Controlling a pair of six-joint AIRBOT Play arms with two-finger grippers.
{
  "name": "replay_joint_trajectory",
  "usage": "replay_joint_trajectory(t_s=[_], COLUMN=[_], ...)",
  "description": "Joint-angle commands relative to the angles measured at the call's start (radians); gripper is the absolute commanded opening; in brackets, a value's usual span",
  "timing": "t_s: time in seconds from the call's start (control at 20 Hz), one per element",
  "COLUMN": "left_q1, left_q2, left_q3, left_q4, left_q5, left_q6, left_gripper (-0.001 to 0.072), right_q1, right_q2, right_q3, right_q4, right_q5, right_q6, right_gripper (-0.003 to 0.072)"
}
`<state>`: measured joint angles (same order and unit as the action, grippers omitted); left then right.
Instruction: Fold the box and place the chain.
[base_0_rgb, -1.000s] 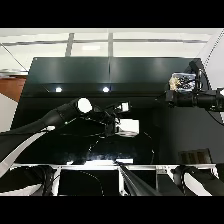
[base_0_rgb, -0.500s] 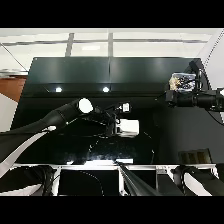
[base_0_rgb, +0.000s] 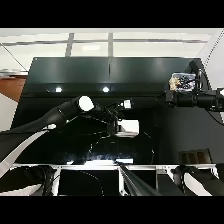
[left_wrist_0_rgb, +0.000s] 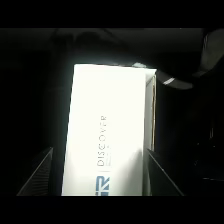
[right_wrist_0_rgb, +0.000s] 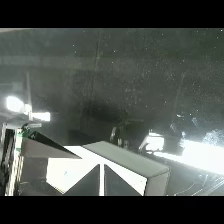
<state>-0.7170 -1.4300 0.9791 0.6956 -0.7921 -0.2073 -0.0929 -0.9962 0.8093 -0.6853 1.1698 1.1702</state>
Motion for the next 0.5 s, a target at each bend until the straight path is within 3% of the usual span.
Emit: replay_joint_trajectory(t_s=[0.0,0.45], left_q1=[0.0,-0.011], left_q2=[0.0,-0.022], left_q3=[0.01,0.01], left_q4=[0.004,0.054], left_q5=[-0.024,-0.021], left_q6=[-0.012,-0.03], left_gripper=[0.0703,0.071], right_q1=[0.001,0.001], right_q2=[0.001,0.001], right_q3=[0.001,0.001], right_q4=[0.0,0.0], right_q5=[0.002,0.002], right_q6=[0.0,0.0], right_gripper=[0.0044,0.0044])
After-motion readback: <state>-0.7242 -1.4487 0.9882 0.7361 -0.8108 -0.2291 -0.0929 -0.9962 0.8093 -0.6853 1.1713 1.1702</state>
